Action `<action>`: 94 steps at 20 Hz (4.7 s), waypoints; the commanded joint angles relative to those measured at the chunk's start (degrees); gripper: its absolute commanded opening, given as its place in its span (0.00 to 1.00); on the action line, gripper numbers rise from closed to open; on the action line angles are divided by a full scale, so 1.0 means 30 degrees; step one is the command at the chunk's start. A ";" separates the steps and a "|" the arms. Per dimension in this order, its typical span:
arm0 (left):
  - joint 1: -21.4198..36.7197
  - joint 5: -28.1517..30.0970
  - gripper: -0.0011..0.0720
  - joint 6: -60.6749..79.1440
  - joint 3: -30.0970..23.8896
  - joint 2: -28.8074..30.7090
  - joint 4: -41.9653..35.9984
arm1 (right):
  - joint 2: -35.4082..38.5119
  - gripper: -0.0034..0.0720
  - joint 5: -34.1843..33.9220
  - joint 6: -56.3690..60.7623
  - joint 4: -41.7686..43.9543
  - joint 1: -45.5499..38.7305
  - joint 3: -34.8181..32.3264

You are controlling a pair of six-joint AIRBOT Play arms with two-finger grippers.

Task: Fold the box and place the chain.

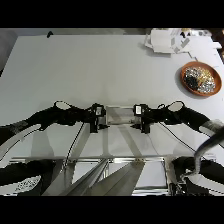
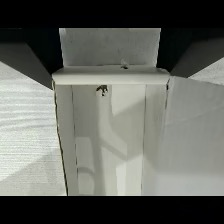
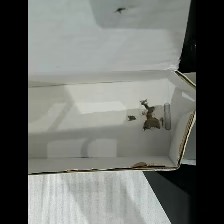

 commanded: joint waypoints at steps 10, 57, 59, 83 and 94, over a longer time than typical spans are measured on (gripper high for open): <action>-0.0007 0.0015 0.09 0.0007 0.0015 -0.0015 0.0007 | 0.0102 0.97 0.0073 0.0182 -0.0029 -0.0029 0.0000; -0.0007 0.0007 0.09 0.0007 0.0015 -0.0015 0.0007 | 0.2572 0.07 -0.1268 0.9551 0.2790 0.0342 0.1319; -0.0007 0.0007 0.09 0.0007 0.0015 -0.0015 0.0007 | 0.3468 0.07 0.0627 1.1183 0.0976 -0.0146 0.2463; -0.0007 0.0007 0.09 0.0007 0.0015 -0.0015 0.0000 | 0.2295 0.26 0.2506 0.2980 -0.6557 -0.0991 0.1727; -0.0007 0.0007 0.09 0.0007 0.0015 -0.0015 0.0007 | 0.1770 0.20 0.1960 0.2980 -0.3985 -0.0080 0.1596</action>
